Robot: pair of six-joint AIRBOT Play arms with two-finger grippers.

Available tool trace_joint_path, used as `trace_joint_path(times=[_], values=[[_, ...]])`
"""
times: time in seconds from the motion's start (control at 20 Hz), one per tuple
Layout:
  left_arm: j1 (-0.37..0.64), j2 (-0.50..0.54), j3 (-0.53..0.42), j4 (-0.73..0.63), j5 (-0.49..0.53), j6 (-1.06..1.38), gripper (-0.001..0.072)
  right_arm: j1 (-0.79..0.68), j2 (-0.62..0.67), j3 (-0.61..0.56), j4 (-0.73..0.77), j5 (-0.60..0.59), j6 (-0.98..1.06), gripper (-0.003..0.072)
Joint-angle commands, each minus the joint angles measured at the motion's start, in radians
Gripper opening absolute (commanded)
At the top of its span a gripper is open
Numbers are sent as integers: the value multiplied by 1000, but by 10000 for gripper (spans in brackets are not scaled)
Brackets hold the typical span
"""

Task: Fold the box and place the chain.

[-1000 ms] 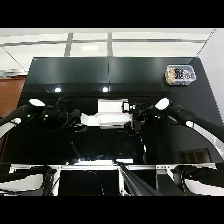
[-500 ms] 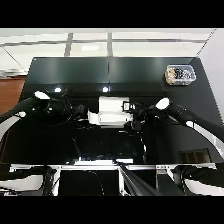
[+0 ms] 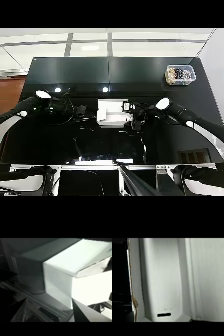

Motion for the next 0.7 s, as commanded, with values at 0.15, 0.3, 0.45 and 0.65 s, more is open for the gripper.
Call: trace_joint_path(times=[0.15, 0.3, 0.45, 0.65], values=[[-53, 0, 53, -24, -17, 2, 620, 1, 0, 0, 0, 0, 0, 190], [-53, 0, 68, -25, -31, -47, 444, 1, 0, 0, 0, 0, 0, 189], [-67, 0, 73, -17, -31, -97, 434, 1, 0, 0, 0, 0, 0, 190], [-121, 0, 115, 40, 4, -198, 410, 1, 0, 0, 0, 0, 0, 190]])
